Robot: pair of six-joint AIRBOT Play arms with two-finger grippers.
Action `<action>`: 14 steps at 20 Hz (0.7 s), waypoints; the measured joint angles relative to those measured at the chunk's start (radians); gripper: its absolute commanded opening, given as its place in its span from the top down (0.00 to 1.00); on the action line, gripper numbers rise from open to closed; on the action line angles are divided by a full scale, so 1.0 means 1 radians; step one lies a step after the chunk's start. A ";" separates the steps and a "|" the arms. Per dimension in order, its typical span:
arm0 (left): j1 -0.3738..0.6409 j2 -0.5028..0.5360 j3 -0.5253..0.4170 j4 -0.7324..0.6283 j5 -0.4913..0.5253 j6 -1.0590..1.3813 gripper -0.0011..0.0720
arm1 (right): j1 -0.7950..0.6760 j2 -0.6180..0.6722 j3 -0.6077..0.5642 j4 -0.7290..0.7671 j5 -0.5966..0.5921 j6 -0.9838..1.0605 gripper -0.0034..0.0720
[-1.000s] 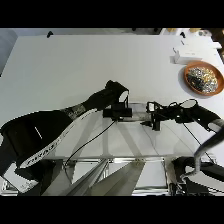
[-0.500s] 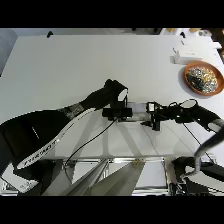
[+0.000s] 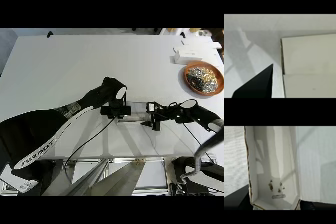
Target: Fold the box and place the chain.
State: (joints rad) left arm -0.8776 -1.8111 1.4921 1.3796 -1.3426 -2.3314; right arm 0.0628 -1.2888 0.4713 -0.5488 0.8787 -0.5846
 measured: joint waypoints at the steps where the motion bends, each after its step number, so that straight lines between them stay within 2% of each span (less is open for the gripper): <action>1: -0.004 -0.003 0.000 0.001 0.002 -0.007 0.84 | 0.000 0.000 0.000 0.000 0.000 0.000 0.41; 2: -0.008 -0.008 0.000 -0.002 0.007 -0.013 0.91 | 0.000 0.000 0.000 0.000 0.000 0.000 0.41; 5: -0.022 -0.019 0.002 0.002 0.006 -0.029 0.97 | 0.000 0.000 -0.001 0.000 0.002 0.003 0.41; 9: -0.031 -0.028 0.002 0.005 0.004 -0.033 0.96 | 0.000 0.000 -0.001 0.000 0.001 0.002 0.41; 10: -0.031 -0.029 0.002 0.005 0.004 -0.033 0.89 | 0.000 0.000 -0.001 0.000 0.001 0.002 0.41; 11: -0.033 -0.032 0.000 0.005 0.009 -0.028 0.70 | 0.000 0.000 -0.001 -0.001 0.000 -0.002 0.41; 12: -0.032 -0.034 -0.002 0.005 0.009 -0.024 0.46 | 0.000 0.000 -0.001 -0.001 0.000 -0.004 0.41; 13: -0.029 -0.032 -0.002 0.004 -0.011 -0.026 0.28 | 0.000 0.000 0.000 -0.003 0.002 -0.007 0.41; 14: -0.024 -0.026 -0.002 -0.003 -0.011 -0.025 0.15 | 0.000 0.000 -0.001 -0.003 0.001 -0.004 0.41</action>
